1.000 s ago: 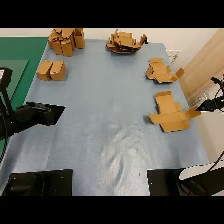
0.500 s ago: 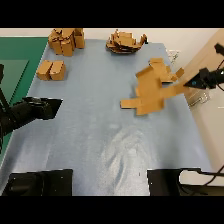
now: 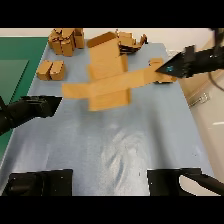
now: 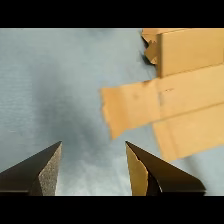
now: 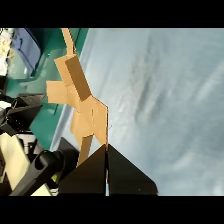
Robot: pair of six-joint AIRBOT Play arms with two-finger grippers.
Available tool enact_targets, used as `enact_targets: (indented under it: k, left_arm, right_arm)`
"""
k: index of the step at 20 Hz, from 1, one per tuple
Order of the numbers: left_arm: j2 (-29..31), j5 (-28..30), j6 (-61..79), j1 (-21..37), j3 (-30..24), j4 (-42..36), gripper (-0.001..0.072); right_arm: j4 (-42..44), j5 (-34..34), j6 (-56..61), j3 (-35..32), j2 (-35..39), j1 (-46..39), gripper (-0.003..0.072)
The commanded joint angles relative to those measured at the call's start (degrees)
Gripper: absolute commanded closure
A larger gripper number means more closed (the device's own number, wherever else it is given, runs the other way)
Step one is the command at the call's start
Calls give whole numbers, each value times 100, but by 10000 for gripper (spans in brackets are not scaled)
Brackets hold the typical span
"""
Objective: Fold the box.
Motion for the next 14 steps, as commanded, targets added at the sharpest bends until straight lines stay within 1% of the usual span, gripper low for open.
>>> enact_targets:
  k: [1, 3, 4, 7, 9, 10, 13, 14]
  left_arm:
    - [-7, -247, -343, 7, 284, 474, 89]
    - [-98, -407, -625, 7, 468, 894, 90]
    - [-205, -549, -638, 7, 527, 949, 89]
    - [-640, -960, -610, 4, 542, 940, 90]
    - [-968, -887, -557, 4, 542, 938, 90]
    - [-1119, -791, -474, 4, 542, 898, 90]
    - [-1582, -640, -85, 4, 540, 514, 92]
    - [-1766, -603, 76, 4, 540, 332, 108]
  right_arm:
    - [20, -1598, 190, -1370, 114, 901, 681]
    - [295, -2498, 179, -2326, 149, 1078, 681]
    - [348, -2684, 144, -2686, 146, 1086, 681]
    - [114, -2815, -291, -3574, 142, 1084, 681]
    - [90, -3152, -658, -3954, 42, 1084, 682]
    - [70, -3174, -907, -4065, -66, 1084, 682]
    - [-17, -3187, -984, -4258, -472, 1086, 682]
    - [50, -3206, -1123, -4258, -627, 1104, 682]
